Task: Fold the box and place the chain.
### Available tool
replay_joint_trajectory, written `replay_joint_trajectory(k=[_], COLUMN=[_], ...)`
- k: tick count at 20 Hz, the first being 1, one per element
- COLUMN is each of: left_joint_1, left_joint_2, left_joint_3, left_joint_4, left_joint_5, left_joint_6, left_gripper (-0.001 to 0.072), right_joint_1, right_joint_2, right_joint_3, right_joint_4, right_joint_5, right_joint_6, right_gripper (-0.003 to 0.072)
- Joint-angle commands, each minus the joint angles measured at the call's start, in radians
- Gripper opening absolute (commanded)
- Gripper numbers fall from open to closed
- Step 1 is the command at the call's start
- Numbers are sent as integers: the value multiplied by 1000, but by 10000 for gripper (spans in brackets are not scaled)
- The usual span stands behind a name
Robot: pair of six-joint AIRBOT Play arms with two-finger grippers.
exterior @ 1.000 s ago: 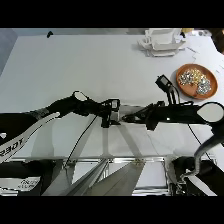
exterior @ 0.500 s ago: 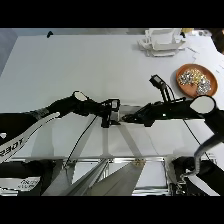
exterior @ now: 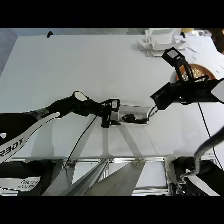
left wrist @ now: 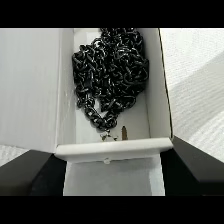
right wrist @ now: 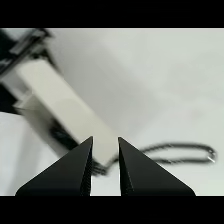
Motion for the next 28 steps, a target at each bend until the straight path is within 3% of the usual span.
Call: replay_joint_trajectory(k=[1,15,20,28], left_joint_1=[0,0,0,0], left_joint_2=[0,0,0,0], left_joint_3=[0,0,0,0], left_joint_4=[0,0,0,0], left_joint_5=[0,0,0,0], left_joint_6=[0,0,0,0], left_gripper=[85,85,85,85], right_joint_1=[0,-30,-159,-166], right_joint_2=[-29,-334,-365,-453], right_joint_3=[21,-61,-61,-61], right_joint_4=[-286,-352,-333,-269], right_joint_5=[11,-88,-131,-165], right_joint_6=[164,216,212,163], right_gripper=[159,210,345,336])
